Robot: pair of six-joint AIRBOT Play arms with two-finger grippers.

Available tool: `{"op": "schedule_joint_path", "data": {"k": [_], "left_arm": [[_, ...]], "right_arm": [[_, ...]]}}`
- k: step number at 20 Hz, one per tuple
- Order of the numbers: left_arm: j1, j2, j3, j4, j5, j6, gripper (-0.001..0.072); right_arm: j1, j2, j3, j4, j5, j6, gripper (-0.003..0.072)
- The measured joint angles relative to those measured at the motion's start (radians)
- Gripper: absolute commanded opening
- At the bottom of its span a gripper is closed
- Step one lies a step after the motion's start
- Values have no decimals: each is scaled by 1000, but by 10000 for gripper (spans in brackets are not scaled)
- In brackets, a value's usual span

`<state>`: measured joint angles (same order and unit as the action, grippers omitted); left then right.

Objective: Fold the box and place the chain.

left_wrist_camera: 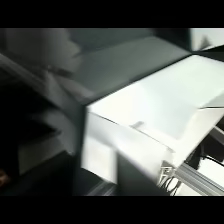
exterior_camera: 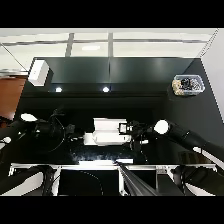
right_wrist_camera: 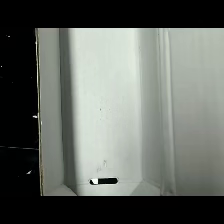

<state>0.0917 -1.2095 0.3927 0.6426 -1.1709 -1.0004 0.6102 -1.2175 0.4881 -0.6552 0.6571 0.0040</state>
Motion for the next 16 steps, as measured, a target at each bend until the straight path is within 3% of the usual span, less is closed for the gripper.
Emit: {"op": "schedule_joint_path", "data": {"k": [6,16], "left_arm": [[69,-5,-11,45,-16,9,28],[-4,-14,-82,-20,63,52,28]], "right_arm": [[0,0,0,0,0,0,293],[0,0,0,0,0,-1,293]]}}
